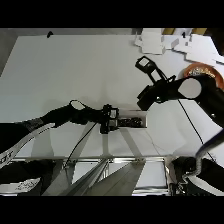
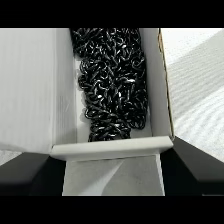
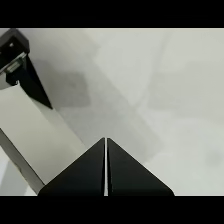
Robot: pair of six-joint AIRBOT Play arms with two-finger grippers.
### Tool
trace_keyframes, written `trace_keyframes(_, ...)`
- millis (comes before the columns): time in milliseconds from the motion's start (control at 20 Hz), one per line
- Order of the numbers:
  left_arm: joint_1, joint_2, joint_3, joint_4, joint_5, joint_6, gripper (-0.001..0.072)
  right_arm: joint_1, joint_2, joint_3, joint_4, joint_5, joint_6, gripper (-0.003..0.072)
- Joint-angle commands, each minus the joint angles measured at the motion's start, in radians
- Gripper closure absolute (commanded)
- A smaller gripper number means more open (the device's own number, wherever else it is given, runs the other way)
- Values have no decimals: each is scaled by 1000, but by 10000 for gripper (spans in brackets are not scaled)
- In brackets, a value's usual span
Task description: Fold the box and place the chain.
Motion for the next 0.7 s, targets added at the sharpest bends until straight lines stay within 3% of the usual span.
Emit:
trace_keyframes(0, 0, 0, 0, 0, 0, 0, 438, 62, -79, 3, 16, 30, -101, 673)
trace_keyframes(250, 0, 0, 0, 0, 0, 0, 438, 158, -101, 3, 17, 129, -196, 673)
trace_keyframes(550, 0, 0, 0, 0, 0, 0, 438, 170, -99, 3, 103, 224, -247, 667)
trace_keyframes(650, 0, 0, 0, 0, 0, 0, 438, 170, -99, 3, 108, 224, -247, 538)
